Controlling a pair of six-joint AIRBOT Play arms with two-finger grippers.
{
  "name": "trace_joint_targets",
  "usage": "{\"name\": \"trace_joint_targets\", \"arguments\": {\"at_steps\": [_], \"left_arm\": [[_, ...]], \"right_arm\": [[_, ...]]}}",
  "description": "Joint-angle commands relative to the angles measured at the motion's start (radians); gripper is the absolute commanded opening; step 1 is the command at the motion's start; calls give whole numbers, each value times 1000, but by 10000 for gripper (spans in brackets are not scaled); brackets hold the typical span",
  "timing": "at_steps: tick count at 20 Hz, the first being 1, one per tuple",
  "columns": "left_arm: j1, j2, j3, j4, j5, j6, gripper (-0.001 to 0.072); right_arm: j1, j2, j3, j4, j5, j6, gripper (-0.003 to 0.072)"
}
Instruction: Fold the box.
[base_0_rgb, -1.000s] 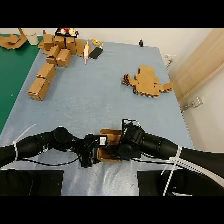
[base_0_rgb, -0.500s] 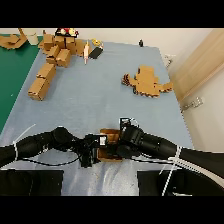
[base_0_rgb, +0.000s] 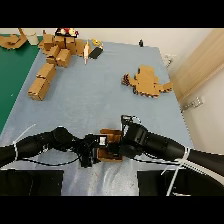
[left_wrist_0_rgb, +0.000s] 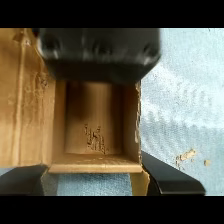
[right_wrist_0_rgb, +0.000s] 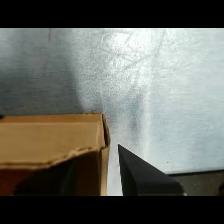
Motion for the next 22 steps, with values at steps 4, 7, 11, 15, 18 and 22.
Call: {"name": "trace_joint_targets", "arguments": {"at_steps": [4, 7, 11, 15, 18, 22], "left_arm": [[1, 0, 1, 0, 0, 1, 512], [1, 0, 1, 0, 0, 1, 512], [1, 1, 1, 0, 0, 1, 512], [0, 0, 1, 0, 0, 1, 512], [1, 0, 1, 0, 0, 1, 512], [1, 1, 1, 0, 0, 1, 512]], "right_arm": [[-3, 189, 0, -2, -11, 44, 383], [-25, 269, -3, -49, -116, 62, 310], [-201, 377, -123, 2, -44, -96, 4], [-508, 404, -238, 296, 214, -530, 4], [-727, 293, -248, 640, 299, -986, 4], [-864, 40, -206, 1086, 193, -1532, 3]]}}
